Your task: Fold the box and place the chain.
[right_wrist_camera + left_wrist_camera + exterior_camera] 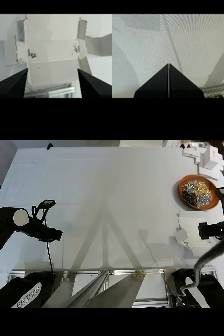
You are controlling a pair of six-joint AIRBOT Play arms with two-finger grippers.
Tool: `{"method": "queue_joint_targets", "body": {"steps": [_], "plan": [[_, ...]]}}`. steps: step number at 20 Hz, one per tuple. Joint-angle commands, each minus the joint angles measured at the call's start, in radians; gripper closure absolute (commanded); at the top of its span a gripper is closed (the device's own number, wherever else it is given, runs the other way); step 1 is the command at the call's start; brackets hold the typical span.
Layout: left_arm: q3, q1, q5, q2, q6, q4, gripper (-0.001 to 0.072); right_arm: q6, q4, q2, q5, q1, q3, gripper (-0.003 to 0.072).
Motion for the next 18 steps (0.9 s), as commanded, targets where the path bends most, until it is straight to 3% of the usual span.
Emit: {"method": "queue_joint_targets", "body": {"steps": [1, 7, 10, 13, 18], "plan": [[0.0, 0.001, 0.0, 0.0, 0.0, 0.0, 0.07, 0.043, -0.024, -0.075, 0.008, 0.0, 0.0, -0.0001], [0.0, 0.001, 0.0, 0.0, 0.0, 0.0, 0.07, 0.055, -0.142, -0.263, -0.05, -0.022, 0.001, -0.0002], [0.0, 0.001, 0.0, 0.0, 0.0, 0.0, 0.07, -0.004, -0.162, -0.336, -0.052, -0.196, 0.001, -0.0001], [0.0, 0.001, 0.0, 0.0, 0.0, 0.0, 0.07, 0.006, -0.155, -0.342, -0.167, -0.368, 0.001, 0.0034], [0.0, 0.001, 0.0, -0.001, 0.0, 0.0, 0.07, -0.031, -0.195, -0.398, -0.234, -0.486, 0.001, 0.0033]]}}
